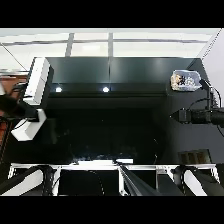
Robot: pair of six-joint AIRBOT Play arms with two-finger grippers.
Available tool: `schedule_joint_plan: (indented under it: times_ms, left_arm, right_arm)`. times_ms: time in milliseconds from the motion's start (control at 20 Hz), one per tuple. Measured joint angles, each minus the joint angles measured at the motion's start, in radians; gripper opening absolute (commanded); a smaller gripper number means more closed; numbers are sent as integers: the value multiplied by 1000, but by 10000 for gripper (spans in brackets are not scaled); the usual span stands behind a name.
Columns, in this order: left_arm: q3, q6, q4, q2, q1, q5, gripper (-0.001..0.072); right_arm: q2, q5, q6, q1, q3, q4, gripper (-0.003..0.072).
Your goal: Fold the box and place the chain.
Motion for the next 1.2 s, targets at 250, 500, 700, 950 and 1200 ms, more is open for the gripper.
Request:
schedule_joint_plan:
  times_ms: [250,500,700,950,1200]
  left_arm:
    - [-28,43,-38,21,150,166,230]
    - [-43,203,-142,6,168,330,229]
    - [-46,263,-183,-39,170,412,247]
    - [-28,281,-195,-71,153,436,715]
    - [147,248,-148,-2,68,390,691]
  right_arm:
    - [0,21,0,0,0,-15,17]
    - [0,11,0,0,0,-22,17]
    - [0,9,5,0,0,-24,17]
    - [0,6,8,0,0,-24,17]
    - [0,46,13,0,32,60,17]
